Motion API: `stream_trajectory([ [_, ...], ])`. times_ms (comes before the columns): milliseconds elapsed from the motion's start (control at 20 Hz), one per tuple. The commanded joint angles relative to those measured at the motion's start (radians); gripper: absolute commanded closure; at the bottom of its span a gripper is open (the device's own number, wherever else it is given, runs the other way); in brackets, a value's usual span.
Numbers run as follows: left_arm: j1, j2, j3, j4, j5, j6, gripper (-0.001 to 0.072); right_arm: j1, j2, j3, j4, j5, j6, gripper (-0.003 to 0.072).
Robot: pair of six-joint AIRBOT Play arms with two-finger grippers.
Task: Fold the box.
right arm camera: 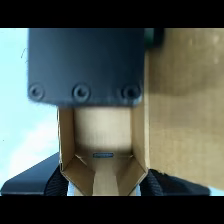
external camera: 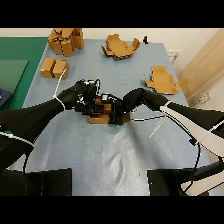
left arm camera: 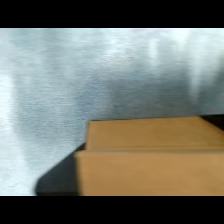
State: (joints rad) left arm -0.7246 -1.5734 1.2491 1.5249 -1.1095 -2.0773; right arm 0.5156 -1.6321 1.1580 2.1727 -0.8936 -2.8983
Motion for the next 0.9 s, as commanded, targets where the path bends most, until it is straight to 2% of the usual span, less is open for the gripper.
stream_trajectory([
  [0, -0.017, -0.014, 0.029, 0.035, -0.046, -0.013, 0.0697, 0.002, -0.001, 0.001, 0.0, 0.003, -0.005, 0.0465],
  [200, -0.018, -0.014, 0.031, 0.02, -0.036, -0.013, 0.0688, 0.002, -0.001, 0.001, 0.001, 0.003, -0.005, 0.0465],
  [250, -0.017, -0.014, 0.031, 0.022, -0.037, -0.013, 0.0554, 0.002, -0.001, 0.001, 0.001, 0.003, -0.005, 0.0465],
  [300, -0.017, -0.014, 0.031, 0.025, -0.037, -0.019, 0.023, 0.002, -0.001, 0.001, 0.001, 0.003, -0.004, 0.0465],
  [350, -0.017, -0.014, 0.031, 0.042, -0.039, -0.037, 0.0187, 0.002, 0.0, 0.001, 0.001, 0.003, -0.005, 0.0465],
  [600, -0.018, -0.029, 0.031, 0.106, -0.068, -0.097, 0.0188, 0.002, -0.001, 0.001, 0.001, 0.003, -0.004, 0.0465],
  [700, -0.018, -0.043, 0.031, 0.137, -0.106, -0.126, 0.0257, 0.002, -0.001, 0.001, 0.001, 0.003, -0.004, 0.0465],
  [750, -0.017, -0.045, 0.031, 0.144, -0.106, -0.14, 0.0257, 0.002, -0.001, 0.001, 0.001, 0.003, -0.004, 0.0465],
  [800, -0.017, -0.045, 0.031, 0.144, -0.101, -0.145, 0.034, 0.002, -0.001, 0.001, 0.001, 0.003, -0.004, 0.0465],
  [850, -0.017, -0.045, 0.031, 0.144, -0.098, -0.145, 0.0498, 0.002, 0.0, 0.001, 0.001, 0.003, -0.004, 0.0465],
])
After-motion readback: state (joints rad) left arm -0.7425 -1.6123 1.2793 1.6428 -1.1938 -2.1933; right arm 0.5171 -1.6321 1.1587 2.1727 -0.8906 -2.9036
